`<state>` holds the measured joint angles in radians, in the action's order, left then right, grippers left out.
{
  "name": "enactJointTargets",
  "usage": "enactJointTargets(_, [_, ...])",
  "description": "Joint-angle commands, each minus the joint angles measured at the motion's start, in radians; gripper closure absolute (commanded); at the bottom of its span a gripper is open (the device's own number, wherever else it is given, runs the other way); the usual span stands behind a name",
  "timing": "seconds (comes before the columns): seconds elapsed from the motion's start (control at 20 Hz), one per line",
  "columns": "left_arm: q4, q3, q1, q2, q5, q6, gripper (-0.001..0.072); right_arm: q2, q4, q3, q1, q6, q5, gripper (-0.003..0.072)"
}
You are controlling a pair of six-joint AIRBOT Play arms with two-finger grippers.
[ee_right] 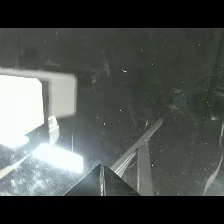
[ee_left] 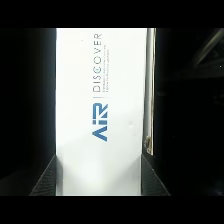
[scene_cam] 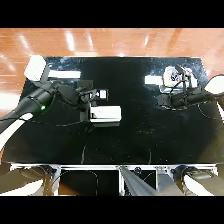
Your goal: Fold the box and place the chain.
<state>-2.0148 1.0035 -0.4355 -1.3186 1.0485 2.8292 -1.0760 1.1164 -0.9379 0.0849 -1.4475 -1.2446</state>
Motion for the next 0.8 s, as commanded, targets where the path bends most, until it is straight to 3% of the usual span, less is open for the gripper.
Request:
enactJointTargets(0.0, [0.09, 0.011, 0.086, 0.084, 0.042, -0.193, 0.069, 0.0, 0.0, 0.0, 0.0, 0.0, -0.008, 0.0658])
enactJointTargets(0.25, [0.133, 0.003, 0.391, 0.179, 0.161, -0.365, 0.0691, 0.0, 0.001, 0.0, 0.0, 0.013, -0.007, 0.0659])
enactJointTargets(0.4, [0.133, -0.009, 0.655, 0.177, 0.167, -0.399, 0.0691, 0.0, 0.0, 0.0, 0.0, 0.016, -0.008, 0.0659])
enactJointTargets(0.55, [0.108, -0.024, 0.918, 0.166, 0.066, -0.429, 0.069, 0.0, 0.001, 0.0, 0.0, 0.025, 0.0, 0.0659])
enactJointTargets(0.75, [0.094, -0.004, 1.106, 0.108, -0.09, -0.435, 0.0689, 0.0, 0.002, 0.0, 0.0, 0.024, 0.016, 0.0659])
